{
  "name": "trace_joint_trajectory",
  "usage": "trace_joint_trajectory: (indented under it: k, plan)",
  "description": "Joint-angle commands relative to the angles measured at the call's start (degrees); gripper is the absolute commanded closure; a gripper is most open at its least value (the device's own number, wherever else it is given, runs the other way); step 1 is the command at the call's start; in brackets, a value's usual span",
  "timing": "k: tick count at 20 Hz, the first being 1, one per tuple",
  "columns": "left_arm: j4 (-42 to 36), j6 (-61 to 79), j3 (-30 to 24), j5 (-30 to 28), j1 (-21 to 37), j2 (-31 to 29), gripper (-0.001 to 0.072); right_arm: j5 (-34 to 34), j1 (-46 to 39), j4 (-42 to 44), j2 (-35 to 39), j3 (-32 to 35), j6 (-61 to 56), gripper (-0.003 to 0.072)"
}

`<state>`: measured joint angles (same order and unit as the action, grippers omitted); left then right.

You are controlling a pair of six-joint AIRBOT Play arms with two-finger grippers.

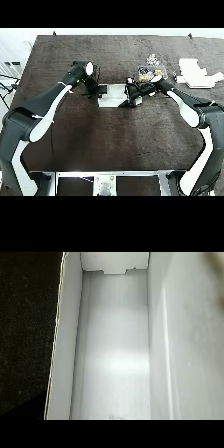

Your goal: Fold the box and place the chain.

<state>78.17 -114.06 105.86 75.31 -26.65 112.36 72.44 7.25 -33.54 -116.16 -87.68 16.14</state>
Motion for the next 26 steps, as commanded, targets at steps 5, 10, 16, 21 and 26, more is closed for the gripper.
trace_joint_trajectory:
  k: [5, 10, 16, 21, 26]
  plan:
    - [-0.59, 0.09, 1.75, 2.23, -0.31, 1.33, 0.0431, 0.02, 0.04, 0.02, -0.02, 0.00, -0.02, 0.0103]
    - [-0.96, 0.63, 2.05, 1.05, -0.94, 1.33, 0.0409, 0.02, 0.04, 0.02, -0.02, 0.00, -0.02, 0.0102]
    - [1.29, 0.52, 2.05, 1.36, -2.10, 1.36, 0.0412, 0.02, 0.04, 0.02, -0.02, 0.00, -0.02, 0.0103]
    - [4.46, 0.24, 2.05, 2.60, -2.12, 1.36, 0.0413, 0.02, 0.04, 0.02, -0.02, 0.00, -0.02, 0.0103]
    - [5.46, 0.09, 2.05, 2.71, -2.12, 1.36, 0.0435, 0.02, 0.04, 0.02, -0.02, 0.00, -0.02, 0.0103]
